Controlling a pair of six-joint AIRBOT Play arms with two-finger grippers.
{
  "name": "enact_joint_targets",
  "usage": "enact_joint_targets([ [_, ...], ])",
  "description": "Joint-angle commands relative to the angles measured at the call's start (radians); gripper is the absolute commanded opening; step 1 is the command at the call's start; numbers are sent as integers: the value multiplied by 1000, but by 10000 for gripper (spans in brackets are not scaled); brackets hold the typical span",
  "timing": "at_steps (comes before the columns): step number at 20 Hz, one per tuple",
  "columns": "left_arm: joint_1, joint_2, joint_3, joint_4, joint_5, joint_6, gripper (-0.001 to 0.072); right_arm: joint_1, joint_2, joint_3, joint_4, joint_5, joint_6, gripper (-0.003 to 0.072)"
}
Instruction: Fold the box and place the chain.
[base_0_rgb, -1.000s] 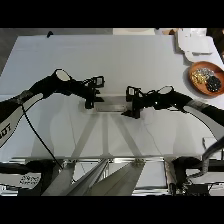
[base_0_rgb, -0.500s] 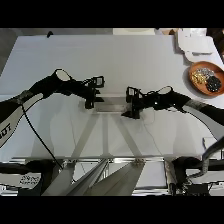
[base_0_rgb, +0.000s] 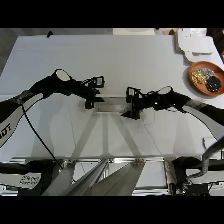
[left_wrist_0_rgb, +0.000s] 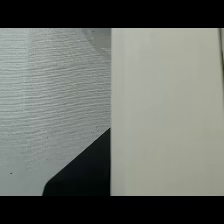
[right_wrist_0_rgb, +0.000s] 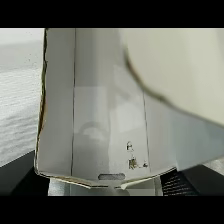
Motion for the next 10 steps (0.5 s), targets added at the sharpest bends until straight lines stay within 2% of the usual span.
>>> enact_joint_targets([
  [1, 0, 0, 0, 0, 1, 0, 12, 6, 0, 1, 1, 1, 0, 686],
  [3, 0, 0, 0, 0, 1, 0, 12, 7, 0, 1, 4, -3, 0, 635],
  [5, 0, 0, 0, 0, 1, 0, 12, 7, 0, 1, 4, -3, 0, 615],
  [7, 0, 0, 0, 0, 1, 0, 12, 7, 0, 1, 4, -4, 0, 513],
  [10, 0, 0, 0, 0, 1, 0, 12, 7, 0, 1, 4, -4, 0, 515],
])
